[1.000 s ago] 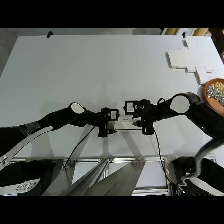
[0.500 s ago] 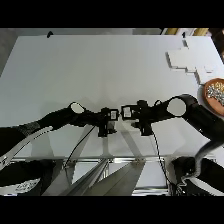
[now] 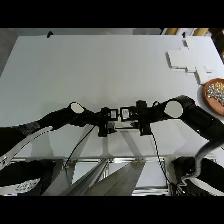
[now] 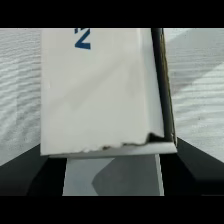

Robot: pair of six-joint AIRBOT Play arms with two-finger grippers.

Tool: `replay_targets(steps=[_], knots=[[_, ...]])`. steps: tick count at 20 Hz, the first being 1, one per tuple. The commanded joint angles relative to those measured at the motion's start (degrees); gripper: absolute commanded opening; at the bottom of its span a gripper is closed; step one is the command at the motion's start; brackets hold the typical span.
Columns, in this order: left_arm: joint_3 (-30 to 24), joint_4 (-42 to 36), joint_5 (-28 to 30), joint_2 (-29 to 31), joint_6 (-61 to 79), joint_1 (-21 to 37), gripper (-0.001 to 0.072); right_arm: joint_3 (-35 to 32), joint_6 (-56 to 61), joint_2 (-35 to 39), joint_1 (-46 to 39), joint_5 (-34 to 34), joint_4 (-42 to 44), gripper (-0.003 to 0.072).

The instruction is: Fold the box and place the chain.

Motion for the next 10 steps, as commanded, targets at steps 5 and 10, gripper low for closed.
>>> replay_targets(steps=[5,10], knots=[[-0.02,0.11,-0.17,0.02,0.11,-0.02,0.0092,-2.73,0.0,-0.24,0.07,-0.28,1.14,0.0223],[-0.02,0.11,-0.17,0.04,0.11,-0.02,0.0092,-2.93,0.02,-0.22,0.07,2.71,1.73,0.0328]])
